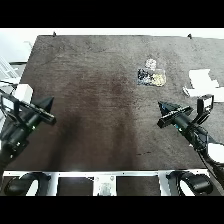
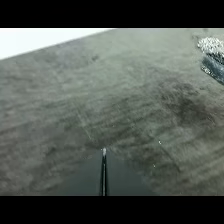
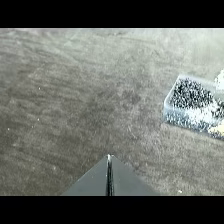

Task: Fold the box and place the chain.

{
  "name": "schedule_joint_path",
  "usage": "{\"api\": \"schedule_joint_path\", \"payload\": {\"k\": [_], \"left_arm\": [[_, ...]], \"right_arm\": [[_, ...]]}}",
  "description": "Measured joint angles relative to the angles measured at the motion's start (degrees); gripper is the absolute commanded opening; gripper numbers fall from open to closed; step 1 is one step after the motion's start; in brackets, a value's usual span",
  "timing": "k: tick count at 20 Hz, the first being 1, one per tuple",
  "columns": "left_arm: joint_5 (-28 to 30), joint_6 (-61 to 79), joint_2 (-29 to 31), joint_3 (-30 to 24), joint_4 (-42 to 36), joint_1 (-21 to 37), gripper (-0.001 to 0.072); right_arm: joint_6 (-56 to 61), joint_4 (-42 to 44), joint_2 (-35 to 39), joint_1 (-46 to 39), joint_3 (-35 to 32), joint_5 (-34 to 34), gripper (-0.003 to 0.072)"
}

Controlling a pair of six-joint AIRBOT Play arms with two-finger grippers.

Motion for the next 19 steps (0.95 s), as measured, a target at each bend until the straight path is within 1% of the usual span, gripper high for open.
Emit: {"api": "schedule_joint_path", "payload": {"k": [4, 8, 13, 19], "left_arm": [[0.9, -0.2, 0.7, -2.7, -0.8, -1.6, 0.0018], [1.0, -1.1, 0.8, -4.3, -0.9, -2.0, 0.0020], [0.9, -1.6, 0.8, -4.9, -1.0, -2.1, 0.0020], [0.9, -1.7, 0.8, -5.0, -1.0, -2.1, 0.0020]], "right_arm": [[0.0, 0.0, 2.1, 0.0, -1.1, 0.0, 0.0005], [0.0, 0.0, 6.3, 0.0, -3.9, 0.0, 0.0008], [0.0, 0.0, 9.1, 0.0, -7.4, -0.1, 0.0007], [0.0, 0.0, 9.7, 0.0, -8.4, -0.1, 0.0007]]}}
